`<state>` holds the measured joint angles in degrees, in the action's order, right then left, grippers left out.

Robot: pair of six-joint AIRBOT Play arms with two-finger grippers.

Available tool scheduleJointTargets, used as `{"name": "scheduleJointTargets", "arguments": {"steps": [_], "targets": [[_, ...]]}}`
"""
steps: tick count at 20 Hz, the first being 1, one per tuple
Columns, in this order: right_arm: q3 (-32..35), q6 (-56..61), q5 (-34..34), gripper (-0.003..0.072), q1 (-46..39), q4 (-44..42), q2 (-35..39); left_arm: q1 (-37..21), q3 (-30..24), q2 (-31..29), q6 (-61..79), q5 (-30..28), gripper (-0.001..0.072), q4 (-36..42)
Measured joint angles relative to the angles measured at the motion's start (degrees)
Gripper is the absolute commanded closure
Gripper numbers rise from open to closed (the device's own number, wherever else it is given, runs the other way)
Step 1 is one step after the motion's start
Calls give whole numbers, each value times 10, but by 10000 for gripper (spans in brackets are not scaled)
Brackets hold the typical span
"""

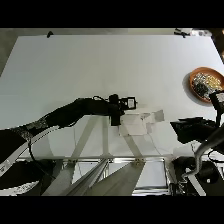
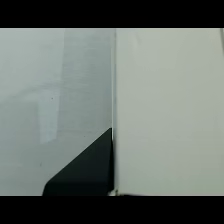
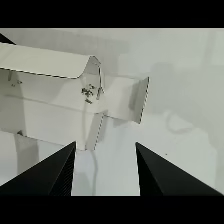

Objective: Fold the box and place the chain.

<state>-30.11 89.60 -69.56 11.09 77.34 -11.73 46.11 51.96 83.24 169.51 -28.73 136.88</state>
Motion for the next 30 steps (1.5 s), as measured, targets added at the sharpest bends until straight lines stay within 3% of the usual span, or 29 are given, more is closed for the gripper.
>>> {"name": "scheduleJointTargets", "arguments": {"steps": [8, 21, 27, 29, 30], "targets": [[0, 5, 2, 277, 0, 0, 0, 0, 5, 32, 0, -46, 709, 23], [0, 6, 1, 277, 0, 0, 0, 0, 6, 52, 0, -13, 699, 14], [0, 6, 1, 277, 0, 0, 0, -1, 4, 40, 0, -40, 618, -2], [0, 6, 1, 277, 0, 0, 0, 0, 5, 35, 0, -55, 622, 2], [0, 6, 1, 277, 0, 0, 0, 0, 5, 34, 0, -64, 665, 2]]}}
